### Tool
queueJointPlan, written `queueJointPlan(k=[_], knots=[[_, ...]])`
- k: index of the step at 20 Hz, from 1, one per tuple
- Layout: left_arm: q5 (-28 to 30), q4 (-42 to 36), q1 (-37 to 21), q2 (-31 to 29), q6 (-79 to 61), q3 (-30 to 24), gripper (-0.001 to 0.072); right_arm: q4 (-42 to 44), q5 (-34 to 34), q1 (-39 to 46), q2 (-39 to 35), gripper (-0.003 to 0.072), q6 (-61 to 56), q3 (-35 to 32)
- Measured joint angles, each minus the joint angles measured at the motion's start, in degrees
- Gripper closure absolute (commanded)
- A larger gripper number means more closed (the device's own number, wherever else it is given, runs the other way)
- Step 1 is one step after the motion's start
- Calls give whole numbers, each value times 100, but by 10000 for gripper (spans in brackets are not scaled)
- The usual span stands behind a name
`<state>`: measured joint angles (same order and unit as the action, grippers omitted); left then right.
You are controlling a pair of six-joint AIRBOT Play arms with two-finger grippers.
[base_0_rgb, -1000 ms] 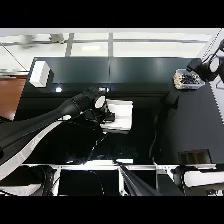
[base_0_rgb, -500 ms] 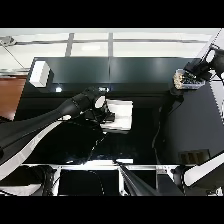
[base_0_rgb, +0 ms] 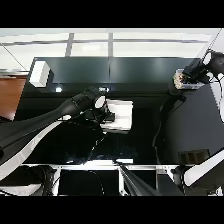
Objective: Fold the box and place the chain.
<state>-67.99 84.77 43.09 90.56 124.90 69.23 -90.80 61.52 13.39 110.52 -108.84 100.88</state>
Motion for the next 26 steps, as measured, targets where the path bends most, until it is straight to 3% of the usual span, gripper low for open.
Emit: queueJointPlan(k=[4,14,19,26], knots=[[0,0,0,0,-2,0,681,151,33,-11,-754,670,586,17],[0,-2,0,-2,0,0,681,1038,-138,-9,-3508,670,2087,50],[-59,-2,0,-2,0,0,682,2485,1161,-116,-4188,671,2959,28],[-118,-2,0,-2,0,0,681,4133,2511,-726,-4540,671,3523,13]])
